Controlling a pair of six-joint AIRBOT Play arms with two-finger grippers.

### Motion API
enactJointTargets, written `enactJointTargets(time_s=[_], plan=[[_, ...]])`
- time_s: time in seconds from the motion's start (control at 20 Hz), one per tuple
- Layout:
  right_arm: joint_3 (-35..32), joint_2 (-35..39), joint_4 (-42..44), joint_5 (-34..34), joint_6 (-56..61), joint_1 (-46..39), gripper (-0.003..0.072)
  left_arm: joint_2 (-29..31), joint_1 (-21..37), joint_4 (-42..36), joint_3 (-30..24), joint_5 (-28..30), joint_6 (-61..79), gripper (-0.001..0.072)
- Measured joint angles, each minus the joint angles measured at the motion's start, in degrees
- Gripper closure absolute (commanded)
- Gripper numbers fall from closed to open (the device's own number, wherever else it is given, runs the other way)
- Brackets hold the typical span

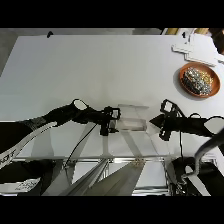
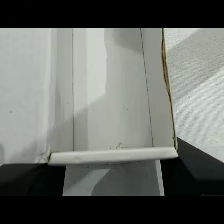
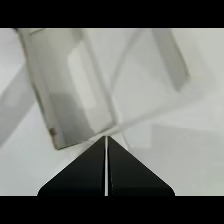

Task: Fold the box and place the chain.

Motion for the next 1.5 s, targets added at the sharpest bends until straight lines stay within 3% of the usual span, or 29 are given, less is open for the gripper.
enactJointTargets(time_s=[0.35,0.5,0.75,0.95,1.0,1.1,1.5], plan=[[0.02,-4.59,-5.86,-1.75,37.38,-12.59,0.0667,0.0,0.0,0.04,0.0,0.0,0.07,0.054],[0.02,-9.01,-7.65,0.17,45.33,-14.49,0.0667,0.02,0.0,0.04,0.0,0.0,0.07,0.054],[-0.22,-16.55,-8.76,2.43,50.16,-14.58,0.0667,0.02,0.0,0.04,0.0,0.02,0.07,0.054],[-0.63,-20.37,-4.59,2.99,50.34,-11.21,0.0664,0.0,0.02,0.07,0.0,0.0,0.09,0.054],[-0.68,-20.79,-2.73,3.04,49.83,-10.25,0.0624,0.02,0.0,0.07,0.0,0.0,0.07,0.054],[-0.76,-20.81,1.57,3.89,47.87,-8.35,0.0484,0.02,0.0,0.07,0.0,0.0,0.09,0.054],[-0.79,-14.95,7.61,6.29,45.07,-5.81,0.0471,0.02,0.02,0.09,0.0,0.0,0.09,0.054]])
